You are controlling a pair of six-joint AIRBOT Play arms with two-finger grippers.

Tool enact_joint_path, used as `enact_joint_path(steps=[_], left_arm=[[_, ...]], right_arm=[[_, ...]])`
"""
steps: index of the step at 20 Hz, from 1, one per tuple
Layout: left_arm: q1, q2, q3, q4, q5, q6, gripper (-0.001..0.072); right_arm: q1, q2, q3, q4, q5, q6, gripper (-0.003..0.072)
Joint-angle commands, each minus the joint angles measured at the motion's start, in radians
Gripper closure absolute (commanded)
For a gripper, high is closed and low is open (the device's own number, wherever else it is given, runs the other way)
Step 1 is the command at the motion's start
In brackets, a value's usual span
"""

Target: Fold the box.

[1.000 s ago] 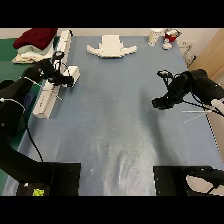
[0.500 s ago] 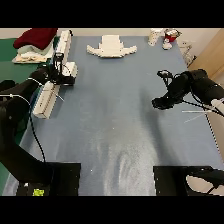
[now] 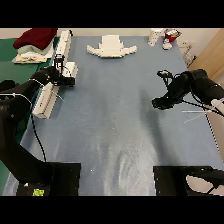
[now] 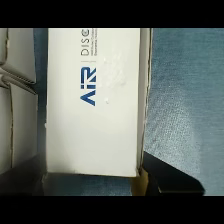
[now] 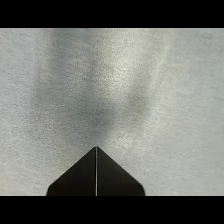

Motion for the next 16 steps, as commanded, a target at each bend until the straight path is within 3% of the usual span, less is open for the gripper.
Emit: enact_joint_path(steps=[1, 2, 7, 16], left_arm=[[0.001, -0.002, 0.001, 0.002, -0.002, 0.000, 0.0198], [0.003, -0.002, 0.001, 0.002, -0.003, -0.001, 0.0006], [0.019, 0.006, 0.032, 0.002, -0.121, 0.000, 0.0005], [0.023, 0.006, 0.274, 0.002, -0.563, 0.005, 0.0011]], right_arm=[[0.000, -0.001, 0.001, 0.000, 0.000, 0.000, 0.0684], [0.000, -0.001, 0.001, 0.000, 0.000, 0.000, 0.0684], [0.000, -0.001, 0.001, 0.000, 0.000, 0.000, 0.0684], [0.000, -0.001, 0.001, 0.000, 0.000, 0.000, 0.0684]])
